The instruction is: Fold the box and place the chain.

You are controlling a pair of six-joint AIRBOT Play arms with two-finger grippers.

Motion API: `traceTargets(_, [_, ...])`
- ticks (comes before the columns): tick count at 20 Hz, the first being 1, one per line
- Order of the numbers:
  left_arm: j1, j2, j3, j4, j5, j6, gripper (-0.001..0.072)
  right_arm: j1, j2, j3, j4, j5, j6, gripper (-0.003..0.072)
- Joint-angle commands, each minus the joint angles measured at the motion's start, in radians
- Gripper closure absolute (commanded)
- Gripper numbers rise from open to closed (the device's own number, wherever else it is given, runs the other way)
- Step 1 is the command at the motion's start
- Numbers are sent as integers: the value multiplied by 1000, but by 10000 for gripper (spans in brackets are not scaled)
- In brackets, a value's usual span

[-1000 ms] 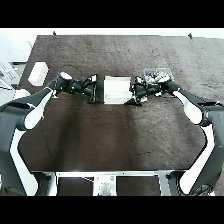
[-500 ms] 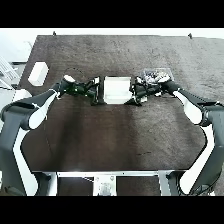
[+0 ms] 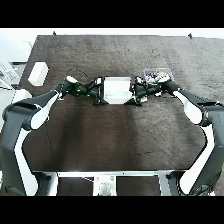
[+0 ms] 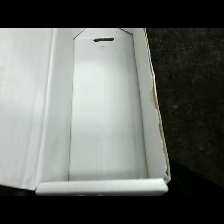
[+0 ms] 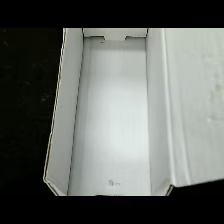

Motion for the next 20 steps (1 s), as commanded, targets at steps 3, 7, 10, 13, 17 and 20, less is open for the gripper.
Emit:
traceTargets(3, [-1,-2,1,-7,34,-38,-11,1,0,0,0,1,0,103])
traceTargets(7, [-1,-29,21,-23,31,-58,-11,1,0,0,0,1,0,103])
traceTargets(10, [-1,-33,39,-26,27,-63,-11,1,0,0,0,1,0,103])
traceTargets(13, [-1,-33,39,-25,26,-60,-11,1,0,0,0,1,0,103])
traceTargets(17, [-1,-33,39,-23,7,-51,-11,1,0,0,0,1,0,103])
traceTargets(20, [0,-33,40,8,-16,-26,-11,1,0,0,0,1,0,103])
